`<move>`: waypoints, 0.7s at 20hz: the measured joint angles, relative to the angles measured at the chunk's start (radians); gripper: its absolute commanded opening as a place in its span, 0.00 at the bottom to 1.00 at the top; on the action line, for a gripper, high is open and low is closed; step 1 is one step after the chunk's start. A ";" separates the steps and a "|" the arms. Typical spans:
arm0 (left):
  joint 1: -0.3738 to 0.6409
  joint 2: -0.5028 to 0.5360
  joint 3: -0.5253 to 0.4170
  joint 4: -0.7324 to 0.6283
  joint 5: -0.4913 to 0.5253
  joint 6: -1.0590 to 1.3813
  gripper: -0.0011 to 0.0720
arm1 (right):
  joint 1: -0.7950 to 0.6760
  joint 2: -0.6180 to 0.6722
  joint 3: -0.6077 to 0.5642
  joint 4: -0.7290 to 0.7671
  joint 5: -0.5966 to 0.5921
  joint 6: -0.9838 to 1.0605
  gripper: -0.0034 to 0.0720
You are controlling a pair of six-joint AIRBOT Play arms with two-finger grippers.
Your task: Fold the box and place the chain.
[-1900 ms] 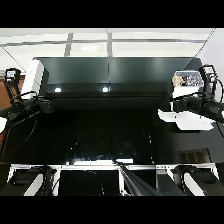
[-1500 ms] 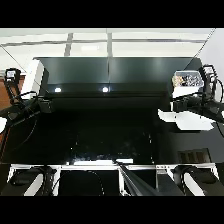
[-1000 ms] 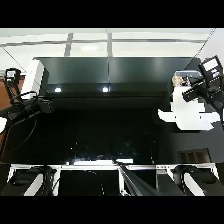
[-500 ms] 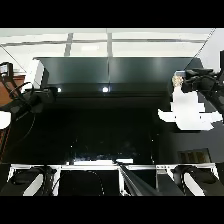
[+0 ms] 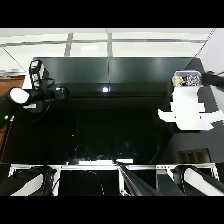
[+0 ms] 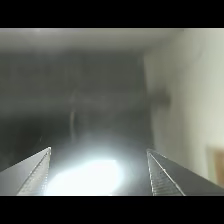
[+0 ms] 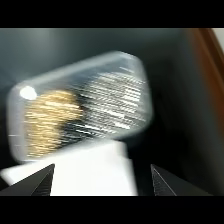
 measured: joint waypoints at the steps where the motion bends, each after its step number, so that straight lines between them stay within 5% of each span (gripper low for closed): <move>1: -0.002 -0.024 0.031 0.058 -0.038 -0.058 0.99 | -0.078 -0.073 0.090 -0.057 0.117 0.049 0.99; 6: -0.009 -0.083 0.109 0.241 -0.182 -0.258 0.99 | -0.338 -0.322 0.323 -0.151 0.549 0.032 0.99; 14: -0.011 -0.098 0.128 0.275 -0.214 -0.371 0.99 | -0.417 -0.489 0.378 0.008 0.682 -0.323 0.99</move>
